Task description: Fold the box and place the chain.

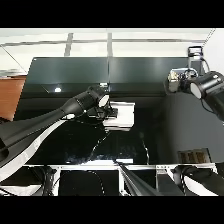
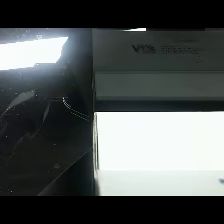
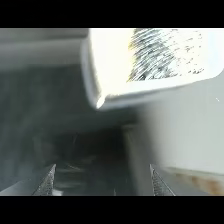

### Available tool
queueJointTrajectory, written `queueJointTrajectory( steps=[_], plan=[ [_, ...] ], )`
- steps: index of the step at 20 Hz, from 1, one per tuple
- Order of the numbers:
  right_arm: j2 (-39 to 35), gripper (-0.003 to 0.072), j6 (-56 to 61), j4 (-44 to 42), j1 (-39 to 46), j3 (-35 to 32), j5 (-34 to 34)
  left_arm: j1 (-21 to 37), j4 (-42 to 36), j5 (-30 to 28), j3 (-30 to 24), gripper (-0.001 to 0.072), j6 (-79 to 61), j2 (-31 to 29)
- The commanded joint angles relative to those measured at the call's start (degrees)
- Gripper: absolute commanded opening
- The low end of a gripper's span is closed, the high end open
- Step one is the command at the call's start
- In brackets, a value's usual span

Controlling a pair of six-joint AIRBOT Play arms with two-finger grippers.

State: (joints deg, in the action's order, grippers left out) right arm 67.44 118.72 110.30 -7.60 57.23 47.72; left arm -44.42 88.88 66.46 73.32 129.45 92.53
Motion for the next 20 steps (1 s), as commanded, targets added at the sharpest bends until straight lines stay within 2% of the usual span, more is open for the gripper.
queueJointTrajectory(
  steps=[1,3,4,5,6,8,11,20],
  plan=[
    [12.46,0.0720,1.70,-18.05,13.18,7.76,-9.49,0.02,0.07,-0.15,0.04,0.0024,-0.02,0.02],
    [24.83,0.0717,4.31,-32.83,18.40,23.47,4.07,0.00,0.04,0.02,0.04,0.0024,-0.02,0.02],
    [30.47,0.0581,6.01,-37.11,20.06,30.93,12.09,0.00,0.04,0.09,0.04,0.0024,-0.02,0.02],
    [35.36,0.0561,7.87,-39.23,21.14,37.46,18.93,0.00,0.04,0.09,0.04,0.0024,-0.02,0.02],
    [39.41,0.0561,8.28,-40.06,21.53,43.21,22.88,0.00,0.02,0.09,0.04,0.0024,0.00,0.02],
    [43.43,0.0555,8.68,-39.15,21.51,49.55,23.10,0.00,0.02,0.07,0.04,0.0024,-0.02,0.02],
    [45.55,0.0554,9.90,-40.81,21.53,51.49,20.55,0.00,0.13,0.04,0.04,0.0024,-0.02,0.02],
    [48.52,0.0553,9.01,-40.85,21.22,51.49,22.32,0.02,0.61,0.04,0.04,0.0024,-0.02,0.02]
  ],
)
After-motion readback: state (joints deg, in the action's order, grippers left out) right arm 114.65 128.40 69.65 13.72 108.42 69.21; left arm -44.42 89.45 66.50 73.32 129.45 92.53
